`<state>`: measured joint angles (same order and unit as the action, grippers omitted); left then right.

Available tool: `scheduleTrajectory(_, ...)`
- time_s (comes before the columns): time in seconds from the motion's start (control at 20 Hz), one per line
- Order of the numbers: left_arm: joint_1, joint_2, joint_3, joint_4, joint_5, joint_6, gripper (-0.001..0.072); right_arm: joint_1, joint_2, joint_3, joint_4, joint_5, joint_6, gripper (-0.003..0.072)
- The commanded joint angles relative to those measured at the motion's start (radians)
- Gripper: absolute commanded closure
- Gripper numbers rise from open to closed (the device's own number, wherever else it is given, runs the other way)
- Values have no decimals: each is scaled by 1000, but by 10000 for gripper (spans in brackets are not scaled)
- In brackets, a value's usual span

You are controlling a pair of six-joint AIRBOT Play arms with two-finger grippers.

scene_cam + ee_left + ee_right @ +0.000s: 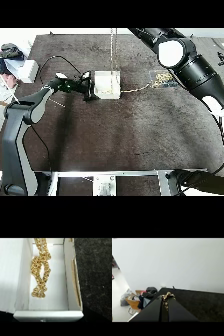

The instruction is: Fold the box and place the chain.

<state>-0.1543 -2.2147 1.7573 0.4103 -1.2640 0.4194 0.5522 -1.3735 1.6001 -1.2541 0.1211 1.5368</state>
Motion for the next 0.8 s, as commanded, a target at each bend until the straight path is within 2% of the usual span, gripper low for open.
scheduleTrajectory(0.0, 0, 0, 0, 0, 0, 0, 366, -1, -2, 12, -7, 26, 0, 675)
scheduleTrajectory(0.15, 0, 0, 0, 0, 0, 0, 366, -1, -6, 12, -32, 53, -5, 675)
scheduleTrajectory(0.3, 0, 0, 0, 0, 0, 0, 366, -2, -16, 11, -56, 158, -4, 675)
scheduleTrajectory(0.45, 0, 0, 0, 0, 0, 0, 366, -3, -64, 9, -63, 314, -4, 675)
scheduleTrajectory(0.55, 0, 0, 0, 0, 0, 0, 366, -4, -100, -16, -72, 406, -41, 674)
scheduleTrajectory(0.65, 0, 0, 0, 0, 0, 0, 366, -23, -122, -82, -73, 418, -51, 665)
scheduleTrajectory(0.7, 0, 0, 0, 0, 0, 0, 366, -41, -129, -118, -69, 418, -50, 492)
scheduleTrajectory(0.75, 0, 0, 0, 0, 0, 0, 366, -60, -133, -153, -63, 418, -48, 398)
